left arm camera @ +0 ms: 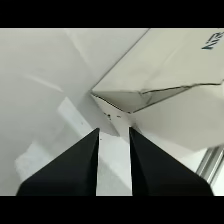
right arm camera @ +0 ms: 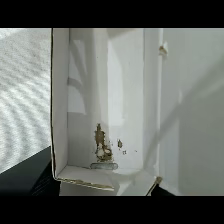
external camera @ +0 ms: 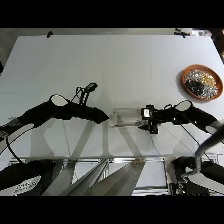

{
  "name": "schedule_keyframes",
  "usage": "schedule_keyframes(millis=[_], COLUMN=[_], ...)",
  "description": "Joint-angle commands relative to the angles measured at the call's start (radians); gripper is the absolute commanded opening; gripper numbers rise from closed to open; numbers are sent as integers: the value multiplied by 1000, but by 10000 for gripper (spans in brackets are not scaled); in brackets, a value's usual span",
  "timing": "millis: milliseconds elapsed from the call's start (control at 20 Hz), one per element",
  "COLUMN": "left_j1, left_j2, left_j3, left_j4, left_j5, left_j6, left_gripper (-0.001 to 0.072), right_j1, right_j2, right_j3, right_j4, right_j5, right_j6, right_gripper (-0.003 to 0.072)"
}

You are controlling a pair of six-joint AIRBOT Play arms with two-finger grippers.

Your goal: Fold the box and place the chain.

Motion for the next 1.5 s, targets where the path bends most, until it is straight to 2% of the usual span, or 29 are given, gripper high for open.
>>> schedule_keyframes(millis=[0,400,550,600,650,800,1100,1450], left_j1=[-23,-63,-73,-77,-81,-94,-122,-204], left_j2=[0,1,1,1,0,0,-1,-72], left_j3=[10,12,17,23,31,48,80,210], left_j4=[-15,-58,-64,-63,-63,-49,132,315], left_j5=[-14,-13,-13,-13,-13,9,31,39], left_j6=[-1,-2,-9,-10,-9,-43,-291,-513], left_gripper=[279,303,502,551,570,570,576,576], right_j1=[0,0,0,0,0,0,0,0], right_j2=[1,1,1,1,1,1,1,1], right_j3=[0,0,0,0,0,0,0,0], right_j4=[0,0,0,0,0,0,0,0], right_j5=[0,0,0,0,0,0,0,0], right_j6=[0,0,0,0,0,0,0,0], right_gripper=[403,403,403,403,403,403,403,403])
